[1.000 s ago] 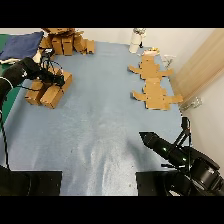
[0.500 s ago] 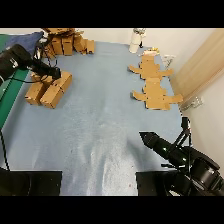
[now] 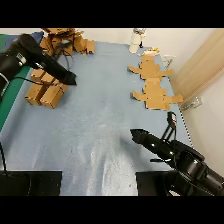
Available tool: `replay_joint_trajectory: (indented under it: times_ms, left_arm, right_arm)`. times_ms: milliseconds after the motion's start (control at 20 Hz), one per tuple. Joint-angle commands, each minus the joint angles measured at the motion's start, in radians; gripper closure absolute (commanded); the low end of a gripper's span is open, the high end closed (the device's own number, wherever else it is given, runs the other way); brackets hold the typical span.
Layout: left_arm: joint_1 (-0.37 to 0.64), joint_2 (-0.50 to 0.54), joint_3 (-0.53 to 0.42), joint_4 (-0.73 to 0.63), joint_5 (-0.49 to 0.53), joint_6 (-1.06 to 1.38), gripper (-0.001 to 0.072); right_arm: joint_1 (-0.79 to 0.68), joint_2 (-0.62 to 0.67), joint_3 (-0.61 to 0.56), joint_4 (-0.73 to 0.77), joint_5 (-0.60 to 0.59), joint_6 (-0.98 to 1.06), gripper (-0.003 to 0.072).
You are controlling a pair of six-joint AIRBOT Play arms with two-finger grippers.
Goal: Fold the box.
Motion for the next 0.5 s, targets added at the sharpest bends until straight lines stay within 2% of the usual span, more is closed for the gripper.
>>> replay_joint_trajectory:
  times_ms: [0,150,250,350,450]
  left_arm:
    - [-0.149,0.067,-0.130,-0.028,-0.007,-0.026,0.0705]
    - [-0.253,0.172,-0.302,-0.069,0.115,-0.031,0.0705]
    - [-0.294,0.222,-0.385,-0.119,0.179,-0.032,0.0703]
    - [-0.317,0.238,-0.417,-0.139,0.191,-0.034,0.0701]
    - [-0.330,0.238,-0.417,-0.138,0.190,-0.034,0.0701]
  right_arm:
    - [0.000,-0.190,0.106,0.000,-0.086,-0.186,0.0682]
    - [-0.043,-0.383,0.293,0.024,0.029,-0.367,0.0682]
    - [-0.099,-0.517,0.402,0.127,0.079,-0.544,0.0683]
    - [-0.130,-0.636,0.474,0.280,0.082,-0.727,0.0682]
    - [-0.127,-0.718,0.523,0.351,0.082,-0.827,0.0682]
